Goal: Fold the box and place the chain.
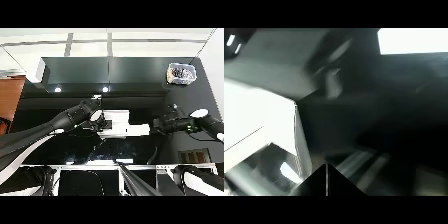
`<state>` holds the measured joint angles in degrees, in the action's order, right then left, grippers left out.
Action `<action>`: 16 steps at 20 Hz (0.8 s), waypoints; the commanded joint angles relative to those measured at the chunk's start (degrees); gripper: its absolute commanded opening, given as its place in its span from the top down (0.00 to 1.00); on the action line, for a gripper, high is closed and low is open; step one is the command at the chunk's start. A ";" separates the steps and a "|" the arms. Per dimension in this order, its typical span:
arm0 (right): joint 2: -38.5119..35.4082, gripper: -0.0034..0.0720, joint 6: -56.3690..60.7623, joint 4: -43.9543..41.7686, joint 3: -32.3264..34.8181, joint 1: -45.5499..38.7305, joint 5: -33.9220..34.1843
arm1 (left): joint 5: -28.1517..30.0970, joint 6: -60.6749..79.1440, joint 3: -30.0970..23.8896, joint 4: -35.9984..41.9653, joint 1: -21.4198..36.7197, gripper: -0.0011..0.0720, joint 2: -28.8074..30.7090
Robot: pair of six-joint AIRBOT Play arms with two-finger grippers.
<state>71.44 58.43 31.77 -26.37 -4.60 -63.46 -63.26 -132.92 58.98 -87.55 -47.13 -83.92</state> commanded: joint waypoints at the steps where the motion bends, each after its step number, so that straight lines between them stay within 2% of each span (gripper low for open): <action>1: 3.96 0.94 -10.38 -13.00 0.46 8.22 -0.81 | -0.02 0.00 0.07 -0.02 0.00 0.95 -0.04; 5: 3.96 0.93 -11.78 -13.94 -2.29 10.14 -0.92 | -0.02 0.02 0.07 -0.02 0.00 0.95 -0.04; 6: 3.96 0.74 -11.76 -13.68 -2.95 10.14 -1.36 | -0.02 0.00 0.07 0.00 0.00 0.95 -0.04; 7: 3.96 0.35 -11.78 -13.68 -3.56 10.14 -2.10 | -0.02 0.02 0.07 0.00 0.00 0.95 -0.04; 8: 3.96 0.17 -11.76 -13.70 -4.37 10.14 -2.69 | -0.02 0.00 0.07 -0.02 0.00 0.95 -0.04; 12: 3.96 0.18 -9.29 -13.57 -7.23 12.90 -3.61 | -0.02 0.00 0.07 0.00 0.00 0.95 -0.04; 13: 3.96 0.21 -7.67 -12.98 -8.28 14.38 -3.10 | -0.02 0.00 0.07 -0.02 0.00 0.95 -0.04; 14: 3.96 0.33 -5.07 -10.95 -9.62 15.76 -2.27 | -0.02 0.00 0.07 0.00 0.00 0.95 -0.04; 15: 3.96 0.38 -1.40 -7.74 -11.21 17.20 -1.18 | -0.02 0.00 0.07 -0.02 0.00 0.95 -0.04; 16: 3.96 0.38 2.14 -4.61 -12.70 18.47 -0.35 | -0.02 0.00 0.07 -0.02 0.00 0.95 -0.04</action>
<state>75.35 52.71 21.28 -35.73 10.63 -65.67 -63.26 -132.92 58.98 -87.53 -47.13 -83.92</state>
